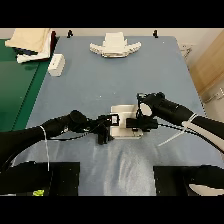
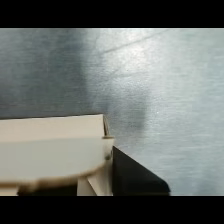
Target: Fold the box.
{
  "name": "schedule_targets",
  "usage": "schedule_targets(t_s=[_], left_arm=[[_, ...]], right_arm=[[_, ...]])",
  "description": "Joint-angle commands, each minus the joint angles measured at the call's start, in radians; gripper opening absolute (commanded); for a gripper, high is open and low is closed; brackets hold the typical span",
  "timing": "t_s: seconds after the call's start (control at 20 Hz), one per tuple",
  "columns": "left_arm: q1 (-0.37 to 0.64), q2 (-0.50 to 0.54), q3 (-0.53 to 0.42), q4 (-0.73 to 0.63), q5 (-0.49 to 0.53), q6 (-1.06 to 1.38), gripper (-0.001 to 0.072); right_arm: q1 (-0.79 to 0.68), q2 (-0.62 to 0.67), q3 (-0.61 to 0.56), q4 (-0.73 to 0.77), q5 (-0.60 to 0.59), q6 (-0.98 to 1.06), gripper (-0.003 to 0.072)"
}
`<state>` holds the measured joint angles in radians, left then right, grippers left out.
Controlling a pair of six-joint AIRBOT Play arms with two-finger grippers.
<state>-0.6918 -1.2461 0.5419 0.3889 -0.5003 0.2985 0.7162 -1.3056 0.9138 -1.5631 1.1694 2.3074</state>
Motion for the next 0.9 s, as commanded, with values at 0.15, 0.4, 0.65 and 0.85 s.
schedule_targets(t_s=[0.15,0.4,0.65,0.85], left_arm=[[0.0,0.0,0.0,0.0,0.0,0.0,0.0527],[0.0,0.0,0.0,0.0,0.0,0.0,0.0527],[0.0,-0.001,0.0,0.0,0.0,0.0,0.0527],[0.0,-0.001,0.0,0.0,0.0,0.0,0.0527]], right_arm=[[0.002,-0.034,0.005,-0.074,0.051,0.048,0.0012],[0.002,-0.039,0.005,-0.075,0.054,0.04,0.0082],[0.002,0.027,0.022,-0.03,0.093,0.024,0.0466],[0.0,0.125,0.034,0.018,0.133,0.011,0.0465]])
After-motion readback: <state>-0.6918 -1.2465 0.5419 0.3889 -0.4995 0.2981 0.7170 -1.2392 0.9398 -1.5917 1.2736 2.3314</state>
